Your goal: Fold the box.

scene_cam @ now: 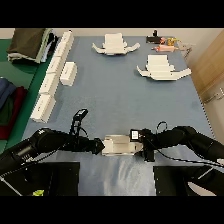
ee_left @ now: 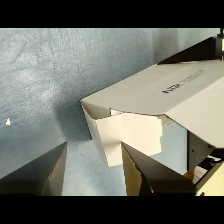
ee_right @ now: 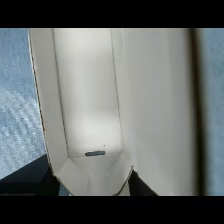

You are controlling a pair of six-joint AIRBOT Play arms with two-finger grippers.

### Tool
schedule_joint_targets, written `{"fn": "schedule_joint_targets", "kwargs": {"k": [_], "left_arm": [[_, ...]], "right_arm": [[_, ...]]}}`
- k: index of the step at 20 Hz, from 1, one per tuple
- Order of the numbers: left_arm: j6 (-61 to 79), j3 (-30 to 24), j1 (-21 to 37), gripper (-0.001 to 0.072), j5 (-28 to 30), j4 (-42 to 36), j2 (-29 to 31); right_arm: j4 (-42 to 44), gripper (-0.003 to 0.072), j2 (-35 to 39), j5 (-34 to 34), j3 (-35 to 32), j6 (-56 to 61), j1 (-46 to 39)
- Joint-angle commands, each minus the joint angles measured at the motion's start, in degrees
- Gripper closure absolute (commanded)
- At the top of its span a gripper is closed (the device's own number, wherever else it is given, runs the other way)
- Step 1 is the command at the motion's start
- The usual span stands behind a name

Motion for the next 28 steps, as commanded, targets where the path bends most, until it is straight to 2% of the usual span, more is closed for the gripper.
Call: {"fn": "schedule_joint_targets", "kwargs": {"k": [1, 3, 6, 9, 10, 15, 17, 21, 28], "left_arm": [[0.0, 0.1, 0.0, 0.02, 2.0, -1.1, -1.3], [-0.9, 0.1, 0.0, 0.0259, 1.9, -1.2, -2.9], [-3.6, 0.7, -0.5, 0.0259, 2.6, -1.1, -5.7], [-4.3, 3.4, -3.7, 0.026, 4.3, -0.7, -8.5], [-6.8, 4.2, -4.7, 0.0303, 4.6, 0.9, -9.3], [-21.7, 7.6, -10.1, 0.0308, 4.5, 8.6, -12.3], [-28.5, 9.7, -13.3, 0.0308, 4.0, 14.1, -13.9], [-44.3, 13.9, -18.5, 0.0308, -1.4, 26.3, -18.0], [-53.4, 23.3, -23.3, 0.0308, -11.3, 35.3, -27.7]], "right_arm": [[0.0, 0.026, 0.0, 0.0, 0.0, 0.0, 0.0], [0.0, 0.026, 0.0, 0.0, 0.0, 0.0, 0.0], [0.0, 0.026, 0.0, 0.0, 0.0, 0.0, 0.0], [0.0, 0.0259, 0.0, 0.0, 0.0, 0.0, 0.0], [0.0, 0.026, 0.0, 0.0, 0.0, 0.0, 0.0], [0.0, 0.0259, 0.0, 0.0, 0.0, 0.0, 0.0], [0.0, 0.0259, 0.0, 0.0, 0.0, 0.0, 0.0], [0.0, 0.0259, 0.0, 0.0, 0.0, 0.0, 0.0], [0.0, 0.0259, 0.0, 0.0, 0.0, 0.0, 0.0]]}}
